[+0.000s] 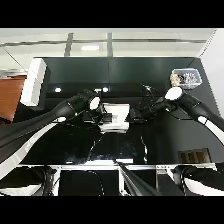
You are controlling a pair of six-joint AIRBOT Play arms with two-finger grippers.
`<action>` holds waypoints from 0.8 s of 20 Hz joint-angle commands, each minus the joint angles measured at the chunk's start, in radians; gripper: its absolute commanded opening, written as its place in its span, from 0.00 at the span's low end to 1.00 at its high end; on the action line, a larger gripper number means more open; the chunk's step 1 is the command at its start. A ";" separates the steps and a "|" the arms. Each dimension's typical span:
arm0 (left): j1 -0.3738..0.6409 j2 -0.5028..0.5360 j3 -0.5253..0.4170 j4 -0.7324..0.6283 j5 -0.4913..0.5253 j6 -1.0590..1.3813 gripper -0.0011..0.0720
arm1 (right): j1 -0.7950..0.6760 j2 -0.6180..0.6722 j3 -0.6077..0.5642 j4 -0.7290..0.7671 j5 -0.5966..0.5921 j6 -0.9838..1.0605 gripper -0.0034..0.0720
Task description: Fold the box and place the chain.
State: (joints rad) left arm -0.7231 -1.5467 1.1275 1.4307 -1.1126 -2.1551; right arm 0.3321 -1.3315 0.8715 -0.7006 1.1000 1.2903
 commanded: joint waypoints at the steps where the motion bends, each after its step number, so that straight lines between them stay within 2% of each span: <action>1: 0.000 -0.001 0.000 0.000 0.000 0.000 0.05 | 0.091 -0.001 0.062 -0.208 -0.044 0.235 0.50; 3: 0.000 -0.001 0.000 0.000 0.000 0.000 0.05 | 0.132 -0.003 0.065 -0.283 -0.074 0.333 0.49; 4: 0.000 -0.001 0.000 0.000 0.000 0.000 0.05 | 0.151 -0.007 0.065 -0.315 -0.080 0.378 0.45; 7: 0.000 -0.001 0.000 0.000 0.000 0.000 0.05 | 0.212 -0.038 0.076 -0.431 -0.088 0.512 0.45; 9: 0.000 -0.001 0.000 0.000 -0.002 0.000 0.05 | 0.249 -0.063 0.103 -0.526 -0.077 0.597 0.45; 16: 0.000 -0.001 0.000 0.002 -0.018 0.000 0.05 | 0.330 -0.167 0.253 -0.692 0.028 0.788 0.45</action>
State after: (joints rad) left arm -0.7231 -1.5471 1.1275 1.4311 -1.1198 -2.1551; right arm 0.6289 -1.4612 1.0714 -1.2942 1.0782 1.9720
